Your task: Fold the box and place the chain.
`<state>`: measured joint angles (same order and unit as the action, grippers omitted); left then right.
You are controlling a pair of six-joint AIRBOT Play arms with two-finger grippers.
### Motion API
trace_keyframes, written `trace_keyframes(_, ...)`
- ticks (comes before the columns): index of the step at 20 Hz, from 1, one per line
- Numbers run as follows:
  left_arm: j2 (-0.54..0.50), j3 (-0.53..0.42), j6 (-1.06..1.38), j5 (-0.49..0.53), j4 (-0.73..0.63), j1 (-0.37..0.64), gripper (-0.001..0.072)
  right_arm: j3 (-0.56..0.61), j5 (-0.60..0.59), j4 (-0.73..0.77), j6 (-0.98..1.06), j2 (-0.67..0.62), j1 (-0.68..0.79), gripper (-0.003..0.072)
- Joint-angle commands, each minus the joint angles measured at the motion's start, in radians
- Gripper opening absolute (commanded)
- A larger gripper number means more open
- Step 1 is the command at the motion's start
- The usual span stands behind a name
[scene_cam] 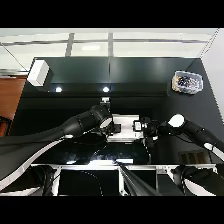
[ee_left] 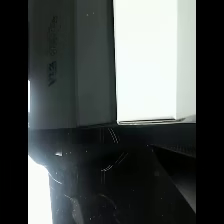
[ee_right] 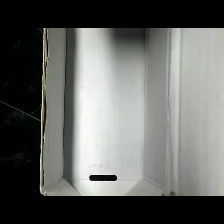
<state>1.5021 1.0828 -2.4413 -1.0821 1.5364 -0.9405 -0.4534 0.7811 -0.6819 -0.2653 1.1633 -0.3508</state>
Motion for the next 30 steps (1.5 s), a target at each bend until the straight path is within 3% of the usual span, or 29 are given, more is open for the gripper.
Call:
trace_keyframes(1,0.003,0.001,-0.002,0.0,0.0,-0.001,0.0274,0.0,0.0,0.0,0.0,0.0,0.0,0.0192)
trace_keyframes(7,0.021,0.031,-0.002,0.0,-0.003,0.0,0.0274,0.0,0.0,0.0,0.0,0.0,0.0,0.0191)
trace_keyframes(9,0.024,0.031,-0.002,-0.003,-0.004,-0.001,0.022,0.0,0.0,0.0,0.0,0.0,0.0,0.0191)
trace_keyframes(12,0.033,0.031,-0.002,-0.004,-0.014,-0.001,0.022,0.0,0.0,0.0,0.0,0.0,0.0,0.0191)
trace_keyframes(13,0.036,0.031,-0.002,-0.004,-0.028,-0.001,0.0202,0.0,0.0,0.0,0.0,0.0,0.0,0.0191)
trace_keyframes(14,0.04,0.031,-0.001,-0.004,-0.036,-0.001,0.0084,0.0,0.0,0.0,0.0,0.0,0.0,0.0192)
trace_keyframes(15,0.042,0.033,0.01,-0.001,-0.044,-0.001,0.0028,0.0,0.0,0.0,0.0,0.0,0.0,0.0191)
trace_keyframes(22,0.043,0.033,0.014,-0.003,-0.052,0.0,0.0028,0.0,0.0,0.0,0.0,0.0,0.0,0.0191)
trace_keyframes(23,0.043,0.033,0.014,-0.003,-0.052,0.0,0.0028,0.0,0.0,0.0,0.006,0.0,0.0,0.0215)
trace_keyframes(25,0.043,0.033,0.014,-0.003,-0.052,0.0,0.0028,0.0,-0.005,0.0,0.081,-0.001,0.0,0.0594)
trace_keyframes(30,0.043,0.033,0.014,-0.005,-0.045,0.0,0.0028,-0.01,0.014,-0.122,0.21,-0.096,0.004,0.0615)
